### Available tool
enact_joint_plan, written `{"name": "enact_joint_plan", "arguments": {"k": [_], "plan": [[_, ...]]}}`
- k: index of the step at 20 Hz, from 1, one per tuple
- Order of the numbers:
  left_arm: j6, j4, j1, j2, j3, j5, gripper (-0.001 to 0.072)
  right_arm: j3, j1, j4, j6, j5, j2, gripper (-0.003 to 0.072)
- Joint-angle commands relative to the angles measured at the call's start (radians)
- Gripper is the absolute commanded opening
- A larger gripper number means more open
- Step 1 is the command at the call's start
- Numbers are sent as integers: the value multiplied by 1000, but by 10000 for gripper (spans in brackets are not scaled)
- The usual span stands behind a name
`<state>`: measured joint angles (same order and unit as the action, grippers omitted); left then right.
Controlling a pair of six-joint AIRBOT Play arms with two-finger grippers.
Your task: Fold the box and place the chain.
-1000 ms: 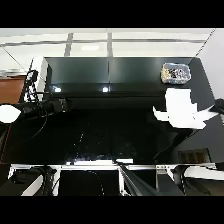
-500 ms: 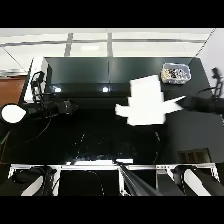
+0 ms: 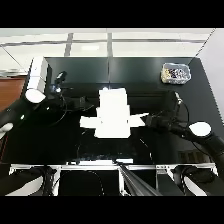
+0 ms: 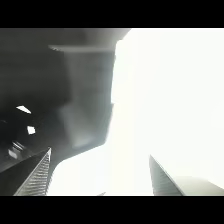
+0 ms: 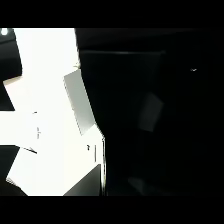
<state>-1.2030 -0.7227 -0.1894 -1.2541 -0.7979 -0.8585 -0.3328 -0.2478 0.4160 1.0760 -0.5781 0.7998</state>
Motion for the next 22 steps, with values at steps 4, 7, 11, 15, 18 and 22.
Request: {"name": "enact_joint_plan", "arguments": {"k": [4,7,11,15,18,22], "plan": [[209,172,104,-338,-211,-411,703,25,-71,-19,16,60,-5,13],[257,207,98,-464,-315,-552,702,25,-72,-19,16,42,-5,14],[258,200,33,-584,-442,-577,684,25,-72,-19,16,34,-5,14],[404,188,-17,-676,-549,-820,449,25,-72,-18,16,36,-5,13],[475,118,-38,-703,-593,-901,327,25,-72,-16,16,37,-5,14],[523,43,-85,-703,-631,-882,263,25,-72,-15,16,37,-5,13]]}}
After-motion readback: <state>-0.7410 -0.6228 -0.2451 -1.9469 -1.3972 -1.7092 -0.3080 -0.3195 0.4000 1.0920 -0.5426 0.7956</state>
